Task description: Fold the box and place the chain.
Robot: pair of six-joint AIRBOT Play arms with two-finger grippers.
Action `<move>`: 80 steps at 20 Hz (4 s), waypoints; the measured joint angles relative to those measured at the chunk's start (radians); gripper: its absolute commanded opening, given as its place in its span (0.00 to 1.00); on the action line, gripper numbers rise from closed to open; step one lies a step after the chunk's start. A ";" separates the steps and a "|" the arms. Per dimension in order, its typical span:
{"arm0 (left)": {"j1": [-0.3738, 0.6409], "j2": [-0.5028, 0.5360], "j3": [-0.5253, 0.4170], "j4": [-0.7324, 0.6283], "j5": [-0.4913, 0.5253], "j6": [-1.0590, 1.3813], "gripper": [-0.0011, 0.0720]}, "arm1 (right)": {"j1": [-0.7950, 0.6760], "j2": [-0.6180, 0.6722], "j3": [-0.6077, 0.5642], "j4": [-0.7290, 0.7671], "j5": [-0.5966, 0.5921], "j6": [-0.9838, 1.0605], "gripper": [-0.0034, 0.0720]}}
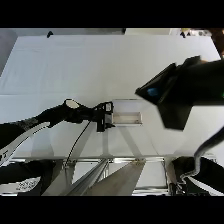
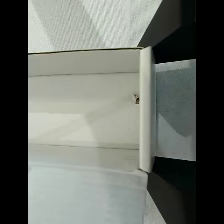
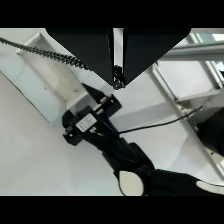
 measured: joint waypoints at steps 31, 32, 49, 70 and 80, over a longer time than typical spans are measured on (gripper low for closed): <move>0.000 0.000 0.000 0.000 0.000 0.000 0.30 | -0.027 -0.144 -0.711 -0.146 -0.459 0.176 0.07; 0.000 0.000 0.000 0.000 0.000 0.000 0.30 | -0.030 -0.152 -0.724 -0.145 -0.471 0.176 0.07; 0.000 0.000 0.000 0.000 0.000 0.000 0.30 | -0.062 -0.143 -0.713 -0.127 -0.378 0.137 0.41; 0.000 0.000 0.000 0.000 0.000 0.000 0.30 | -0.592 -0.436 -0.672 -0.351 -0.384 0.184 0.34; 0.000 0.000 0.000 0.000 0.000 0.000 0.30 | -0.601 -0.512 -0.669 -0.346 -0.416 0.201 0.07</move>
